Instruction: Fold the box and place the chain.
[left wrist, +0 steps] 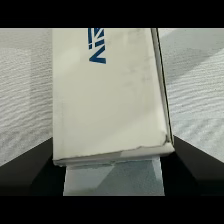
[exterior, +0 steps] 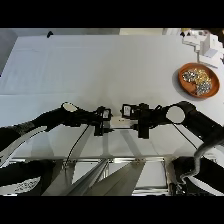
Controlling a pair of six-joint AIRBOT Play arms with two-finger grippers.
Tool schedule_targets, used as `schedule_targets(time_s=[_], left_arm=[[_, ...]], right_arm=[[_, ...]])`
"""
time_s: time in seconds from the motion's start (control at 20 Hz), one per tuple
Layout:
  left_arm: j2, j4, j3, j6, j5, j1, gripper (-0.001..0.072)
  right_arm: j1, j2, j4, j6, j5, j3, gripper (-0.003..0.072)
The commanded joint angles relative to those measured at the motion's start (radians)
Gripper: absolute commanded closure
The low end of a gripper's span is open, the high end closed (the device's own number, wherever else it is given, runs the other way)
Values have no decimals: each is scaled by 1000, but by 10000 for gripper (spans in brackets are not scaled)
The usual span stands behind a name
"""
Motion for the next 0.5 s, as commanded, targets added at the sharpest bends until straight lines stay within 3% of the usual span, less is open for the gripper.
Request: schedule_targets(time_s=[0.0,0.2,0.35,0.45], left_arm=[[1,-2,1,-2,3,0,644],[1,-2,1,-2,3,0,644],[1,-2,1,-2,3,0,644],[1,-2,1,-2,3,0,644]], right_arm=[[0,24,11,-1,-7,1,358],[0,84,66,-5,-21,1,341],[0,87,208,-28,-48,-3,366],[-16,87,303,-72,-93,-36,661]])
